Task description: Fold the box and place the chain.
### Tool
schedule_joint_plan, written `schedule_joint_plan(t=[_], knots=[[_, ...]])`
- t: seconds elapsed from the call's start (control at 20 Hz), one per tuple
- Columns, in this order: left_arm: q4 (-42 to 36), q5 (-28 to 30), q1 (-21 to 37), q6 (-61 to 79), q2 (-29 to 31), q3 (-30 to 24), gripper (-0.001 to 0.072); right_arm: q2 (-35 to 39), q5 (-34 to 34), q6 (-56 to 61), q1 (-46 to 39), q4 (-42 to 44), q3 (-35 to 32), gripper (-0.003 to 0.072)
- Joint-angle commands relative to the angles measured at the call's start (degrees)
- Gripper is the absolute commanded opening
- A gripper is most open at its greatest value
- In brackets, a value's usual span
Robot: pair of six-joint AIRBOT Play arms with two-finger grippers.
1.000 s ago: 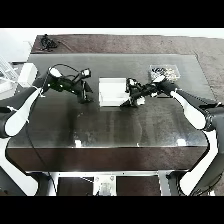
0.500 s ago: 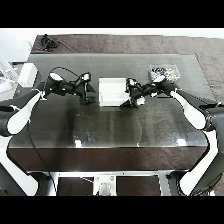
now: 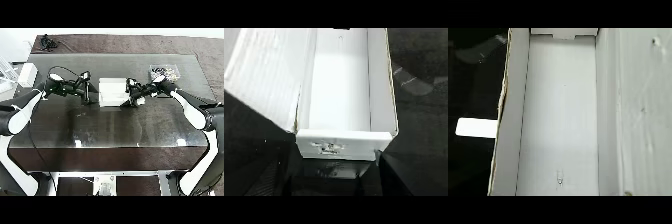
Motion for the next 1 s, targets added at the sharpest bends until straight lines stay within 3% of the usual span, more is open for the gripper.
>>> schedule_joint_plan(t=[0.0, 0.4, 0.75, 0.95], knots=[[1.5, -0.4, -0.6, 0.1, 0.0, 0.0, 0.0713, 0.0, 0.0, 0.0, 0.0, 0.1, 0.0, 0.0586], [3.1, -0.3, -1.4, 0.1, -0.9, -0.2, 0.0713, 0.0, 0.0, 0.0, 0.0, 0.1, 0.0, 0.0586], [2.0, 4.9, -3.9, 0.4, -0.9, -0.2, 0.0714, 0.0, 0.0, 0.0, 0.0, 0.1, 0.0, 0.0586], [1.8, 4.7, -3.7, 1.6, -0.9, -0.2, 0.0713, 0.0, 0.0, 0.0, 0.0, 0.1, 0.0, 0.0586]])
